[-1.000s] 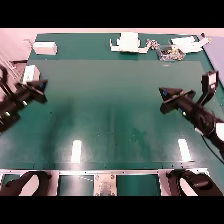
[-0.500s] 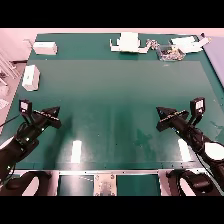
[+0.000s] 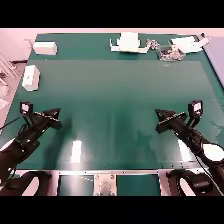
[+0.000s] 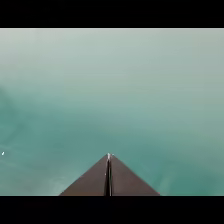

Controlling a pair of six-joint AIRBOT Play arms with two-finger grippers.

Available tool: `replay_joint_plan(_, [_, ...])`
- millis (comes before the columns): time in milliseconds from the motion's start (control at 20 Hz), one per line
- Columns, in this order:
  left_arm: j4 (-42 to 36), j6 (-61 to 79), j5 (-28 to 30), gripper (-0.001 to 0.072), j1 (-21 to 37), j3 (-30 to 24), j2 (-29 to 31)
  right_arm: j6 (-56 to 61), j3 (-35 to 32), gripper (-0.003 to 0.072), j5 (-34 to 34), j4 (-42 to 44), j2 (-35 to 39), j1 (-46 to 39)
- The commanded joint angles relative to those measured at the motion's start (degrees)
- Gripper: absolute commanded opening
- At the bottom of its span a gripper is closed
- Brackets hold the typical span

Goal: Fold the box and place the chain.

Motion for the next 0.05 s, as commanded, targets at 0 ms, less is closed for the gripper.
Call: replay_joint_plan(0, [-0.1,0.1,0.0,0.0020,0.0,0.0,0.0,0.0,0.0,0.0010,0.0,0.0,0.0,0.0])
